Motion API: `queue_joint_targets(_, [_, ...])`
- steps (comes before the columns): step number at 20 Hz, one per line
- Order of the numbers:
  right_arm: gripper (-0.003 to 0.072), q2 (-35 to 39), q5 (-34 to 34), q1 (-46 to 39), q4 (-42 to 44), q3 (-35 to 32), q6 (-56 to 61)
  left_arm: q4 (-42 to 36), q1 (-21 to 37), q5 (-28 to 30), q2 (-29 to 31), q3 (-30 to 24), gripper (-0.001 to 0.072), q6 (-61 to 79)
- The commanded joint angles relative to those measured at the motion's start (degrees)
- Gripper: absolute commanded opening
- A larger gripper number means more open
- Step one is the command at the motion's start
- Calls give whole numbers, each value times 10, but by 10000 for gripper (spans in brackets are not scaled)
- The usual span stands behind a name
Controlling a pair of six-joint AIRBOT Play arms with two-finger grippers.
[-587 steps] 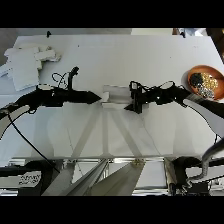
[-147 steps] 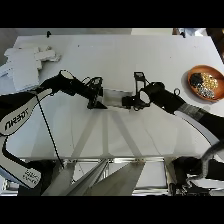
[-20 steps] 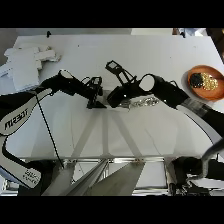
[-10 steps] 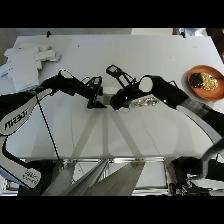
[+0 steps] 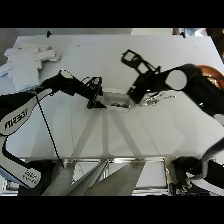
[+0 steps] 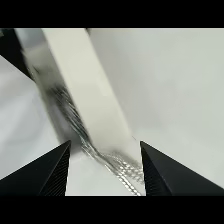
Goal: Fold the box and place the chain.
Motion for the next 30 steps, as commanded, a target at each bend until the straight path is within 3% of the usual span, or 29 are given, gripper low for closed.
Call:
queue_joint_targets(1, [602,3,102,-73,-87,-2,-27,0,0,0,0,0,505,0])
queue_joint_targets(6, [656,-47,94,-154,-86,-18,-47,0,0,0,0,0,505,0])
queue_joint_targets(12, [690,-158,90,-159,-58,-18,-42,0,0,0,0,0,505,0])
queue_joint_targets(20, [689,-213,39,-158,-24,-18,-44,0,0,0,0,0,505,0])
queue_joint_targets(22, [638,-222,39,-158,-25,-18,-44,0,0,0,0,0,505,0])
queue_joint_targets(24, [634,-226,38,-158,-25,-18,-41,0,0,0,0,0,505,0])
queue_joint_targets(25, [590,-226,39,-158,-25,-17,-40,0,0,0,0,0,505,0])
queue_joint_targets(26, [355,-225,47,-158,-25,-18,-40,0,0,0,0,0,505,0])
queue_joint_targets(27, [18,-225,57,-158,-27,-18,-40,0,0,0,0,0,505,0])
queue_joint_targets(30, [7,-222,92,-154,-31,-17,-40,0,0,-1,0,0,505,0])
